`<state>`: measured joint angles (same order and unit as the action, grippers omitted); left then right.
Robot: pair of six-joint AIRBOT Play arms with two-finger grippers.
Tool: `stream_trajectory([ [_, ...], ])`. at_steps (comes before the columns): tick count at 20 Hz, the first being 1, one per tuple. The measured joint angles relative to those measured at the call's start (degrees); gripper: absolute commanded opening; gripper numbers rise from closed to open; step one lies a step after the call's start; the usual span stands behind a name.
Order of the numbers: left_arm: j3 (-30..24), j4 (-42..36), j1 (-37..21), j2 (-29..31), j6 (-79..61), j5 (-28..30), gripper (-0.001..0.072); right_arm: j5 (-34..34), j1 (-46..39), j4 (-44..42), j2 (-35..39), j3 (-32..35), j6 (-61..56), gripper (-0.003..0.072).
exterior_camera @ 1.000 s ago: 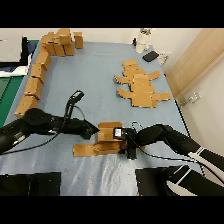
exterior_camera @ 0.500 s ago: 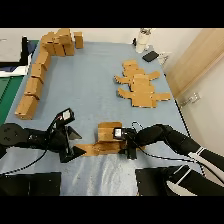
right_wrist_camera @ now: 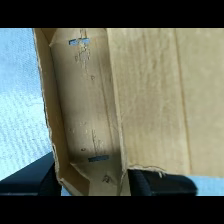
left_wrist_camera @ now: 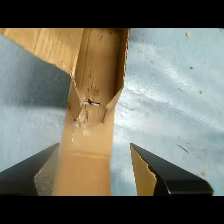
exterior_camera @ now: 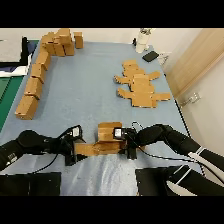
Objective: Fold the box.
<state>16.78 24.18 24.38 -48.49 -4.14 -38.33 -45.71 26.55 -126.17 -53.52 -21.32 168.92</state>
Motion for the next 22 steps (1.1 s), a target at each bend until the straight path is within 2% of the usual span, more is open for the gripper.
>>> stream_trajectory([
  [5,0.04,-11.91,5.60,-4.26,-12.87,5.86,0.0649,-0.04,0.00,0.00,0.00,0.00,-0.02,0.0470],
  [6,0.15,-13.33,6.16,-4.85,-14.29,6.43,0.0614,-0.04,0.00,0.00,0.00,0.00,0.00,0.0470],
  [7,0.31,-14.47,6.58,-5.46,-15.45,6.91,0.0435,-0.04,0.00,0.02,0.00,0.00,-0.02,0.0470],
  [8,0.39,-15.34,6.88,-5.99,-16.26,7.08,0.0381,-0.04,0.00,0.02,0.00,0.00,0.00,0.0470],
  [10,0.50,-16.35,7.26,-6.78,-17.42,7.67,0.0363,-0.07,0.00,0.07,0.00,0.00,0.00,0.0470],
  [11,0.57,-16.72,7.43,-7.04,-17.81,7.89,0.0268,-0.07,0.00,0.11,0.00,0.00,0.00,0.0470],
  [12,0.61,-16.94,7.50,-7.21,-18.14,8.26,0.0222,-0.07,0.00,0.17,0.00,0.00,0.00,0.0470],
  [16,0.85,-17.55,7.74,-7.74,-18.75,8.92,0.0215,-0.07,0.00,0.17,0.00,0.00,0.00,0.0470],
  [17,0.87,-17.62,7.74,-7.91,-18.86,9.03,0.0067,-0.07,0.00,0.17,0.00,0.00,0.00,0.0470],
  [22,1.70,-17.77,7.80,-9.01,-20.31,9.09,0.0050,-0.04,0.00,0.17,0.00,0.00,-0.02,0.0470],
])
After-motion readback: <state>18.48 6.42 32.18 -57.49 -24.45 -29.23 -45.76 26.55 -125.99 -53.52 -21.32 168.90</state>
